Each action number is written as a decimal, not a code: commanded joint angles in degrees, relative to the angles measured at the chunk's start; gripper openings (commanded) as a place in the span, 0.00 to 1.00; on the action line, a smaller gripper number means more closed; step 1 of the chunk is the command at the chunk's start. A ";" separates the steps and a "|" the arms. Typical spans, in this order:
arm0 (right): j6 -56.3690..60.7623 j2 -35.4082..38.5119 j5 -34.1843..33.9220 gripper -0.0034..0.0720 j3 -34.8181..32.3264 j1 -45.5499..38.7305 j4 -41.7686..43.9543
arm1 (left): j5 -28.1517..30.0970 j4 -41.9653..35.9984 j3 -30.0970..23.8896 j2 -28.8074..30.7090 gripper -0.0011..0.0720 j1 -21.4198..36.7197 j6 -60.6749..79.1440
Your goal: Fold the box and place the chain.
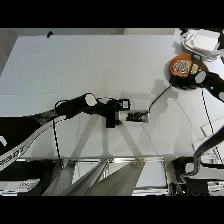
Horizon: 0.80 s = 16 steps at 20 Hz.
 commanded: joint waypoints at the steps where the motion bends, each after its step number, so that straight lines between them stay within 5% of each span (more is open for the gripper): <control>1: 4.87 -1.31 -3.63 0.34 0.04 -0.04 -0.15 | 0.02 0.00 -0.02 0.02 0.30 0.00 0.00; 7: 6.60 -3.63 -3.41 0.25 0.04 -0.02 -0.15 | 0.02 0.00 -0.02 0.02 0.30 0.00 0.00; 9: 6.64 -3.65 -3.65 0.06 0.04 -0.02 -0.11 | 0.02 0.00 -0.02 0.02 0.30 0.00 0.00; 16: -3.32 5.29 4.13 0.06 0.04 3.56 -0.17 | 0.02 0.00 -0.02 0.02 0.30 0.00 0.00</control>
